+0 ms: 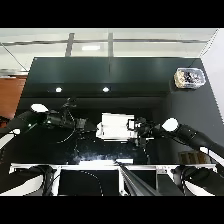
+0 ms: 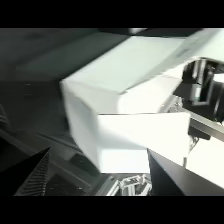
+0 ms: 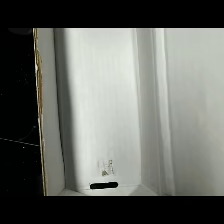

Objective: Fold the box and place the chain.

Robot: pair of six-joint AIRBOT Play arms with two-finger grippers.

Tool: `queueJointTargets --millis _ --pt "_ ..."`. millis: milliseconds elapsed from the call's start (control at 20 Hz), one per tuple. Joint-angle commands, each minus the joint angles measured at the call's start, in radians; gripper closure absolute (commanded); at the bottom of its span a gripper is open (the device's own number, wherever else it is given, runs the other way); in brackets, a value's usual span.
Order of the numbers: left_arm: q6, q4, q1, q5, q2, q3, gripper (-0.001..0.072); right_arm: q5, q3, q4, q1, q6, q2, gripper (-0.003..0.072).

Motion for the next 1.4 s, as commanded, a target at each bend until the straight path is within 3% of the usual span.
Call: queueJointTargets --millis 0,150,300,400,450,850,1100,1350 --pt "-0.058 0.043 -0.088 0.054 0.0 0.045 0.0003 0.0 0.0 0.0 0.001 0.0 0.0 0.0288" --pt "-0.188 0.128 -0.219 0.189 0.0 0.098 0.0004 0.0 0.0 0.0 0.001 0.0 0.0 0.0289" --pt "-0.201 0.142 -0.313 0.244 0.0 0.142 0.0027 0.0 0.0 0.0 0.001 0.0 0.0 0.0289" --pt "-0.275 0.206 -0.349 0.256 0.0 0.162 0.0127 0.0 0.0 0.0 0.001 0.0 0.0 0.0288" --pt "-0.341 0.242 -0.361 0.262 0.0 0.166 0.0138 0.0 0.0 0.0 0.001 0.0 0.0 0.0288" --pt "-0.638 0.443 -0.415 0.261 0.0 0.172 0.0138 0.0 0.0 0.0 0.001 0.0 0.0 0.0289" --pt "-0.958 0.766 -0.507 0.261 0.0 0.237 0.0138 0.0 0.0 0.0 0.001 0.0 0.0 0.0288" --pt "-1.228 0.966 -0.587 0.236 -0.001 0.31 0.0138 0.0 0.0 0.0 0.001 0.0 0.0 0.0288"
